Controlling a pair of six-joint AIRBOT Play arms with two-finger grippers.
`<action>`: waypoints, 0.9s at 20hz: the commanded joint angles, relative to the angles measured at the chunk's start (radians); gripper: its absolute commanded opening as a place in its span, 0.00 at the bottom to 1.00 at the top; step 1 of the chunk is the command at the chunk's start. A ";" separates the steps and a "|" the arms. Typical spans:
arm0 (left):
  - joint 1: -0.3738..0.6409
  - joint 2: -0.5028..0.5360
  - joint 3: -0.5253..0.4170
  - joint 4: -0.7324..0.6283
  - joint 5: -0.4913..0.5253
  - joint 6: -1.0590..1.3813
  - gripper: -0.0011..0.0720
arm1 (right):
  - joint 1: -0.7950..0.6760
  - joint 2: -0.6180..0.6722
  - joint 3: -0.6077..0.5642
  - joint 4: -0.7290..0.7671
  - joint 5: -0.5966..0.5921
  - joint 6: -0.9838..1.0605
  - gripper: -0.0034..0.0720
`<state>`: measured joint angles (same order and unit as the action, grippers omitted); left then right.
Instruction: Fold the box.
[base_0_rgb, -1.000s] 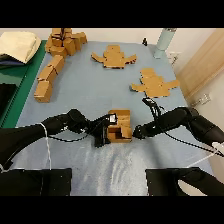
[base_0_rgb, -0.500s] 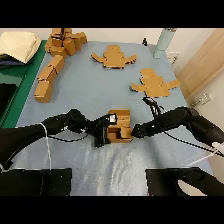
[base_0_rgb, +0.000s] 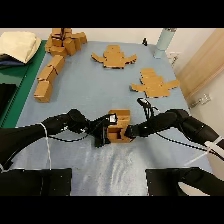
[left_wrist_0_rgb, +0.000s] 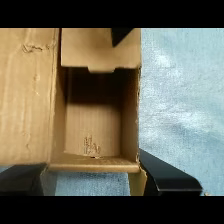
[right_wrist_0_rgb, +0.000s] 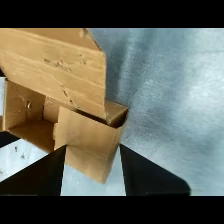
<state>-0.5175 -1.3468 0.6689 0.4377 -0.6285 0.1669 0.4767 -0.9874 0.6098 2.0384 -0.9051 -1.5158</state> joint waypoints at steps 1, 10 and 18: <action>0.000 0.000 0.001 0.000 0.000 0.000 0.63 | 0.086 -0.064 0.037 -0.145 0.030 0.211 0.73; 0.000 0.000 0.001 0.000 0.000 0.000 0.63 | 0.316 -0.262 0.280 -0.584 -0.217 0.740 0.69; 0.000 0.000 0.001 0.000 0.000 0.000 0.63 | 0.336 -0.341 0.302 -0.585 -0.237 0.880 0.29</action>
<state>-0.5175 -1.3472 0.6689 0.4377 -0.6285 0.1665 0.8051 -1.3083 0.9043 1.4670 -1.1347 -0.6880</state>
